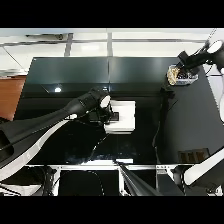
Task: Fold the box and place the chain.
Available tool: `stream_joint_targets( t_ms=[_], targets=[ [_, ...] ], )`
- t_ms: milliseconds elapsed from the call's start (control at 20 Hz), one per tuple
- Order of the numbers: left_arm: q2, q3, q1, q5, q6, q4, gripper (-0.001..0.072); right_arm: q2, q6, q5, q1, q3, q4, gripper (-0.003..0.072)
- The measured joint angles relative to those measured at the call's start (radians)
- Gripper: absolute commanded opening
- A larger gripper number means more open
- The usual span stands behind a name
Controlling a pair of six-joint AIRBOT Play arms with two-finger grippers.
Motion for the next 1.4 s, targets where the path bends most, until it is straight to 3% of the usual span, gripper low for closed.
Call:
stream_joint_targets(
  t_ms=[400,600,900,1100,1250,1400],
  targets=[
    [0.0,0.0,0.0,0.0,0.0,0.0,0.0027,0.377,-0.283,0.16,-0.002,0.0,0.029,0.0009],
    [0.0,0.0,0.0,0.0,0.0,0.0,0.0027,0.573,-0.359,0.241,0.001,-0.051,0.121,0.0009],
    [0.0,0.0,0.0,0.0,0.0,0.0,0.0027,0.879,-0.496,0.345,0.069,-0.333,0.29,0.0009],
    [0.0,0.0,0.0,0.0,0.0,0.0,0.0027,0.983,-0.544,0.421,0.183,-0.583,0.419,0.0009],
    [0.0,0.0,0.0,0.0,0.0,0.0,0.0027,1.006,-0.582,0.364,0.306,-0.763,0.525,0.0009],
    [0.0,0.0,0.0,0.0,0.0,0.0,0.0027,1.007,-0.599,0.218,0.43,-0.891,0.578,0.0009]
  ],
)
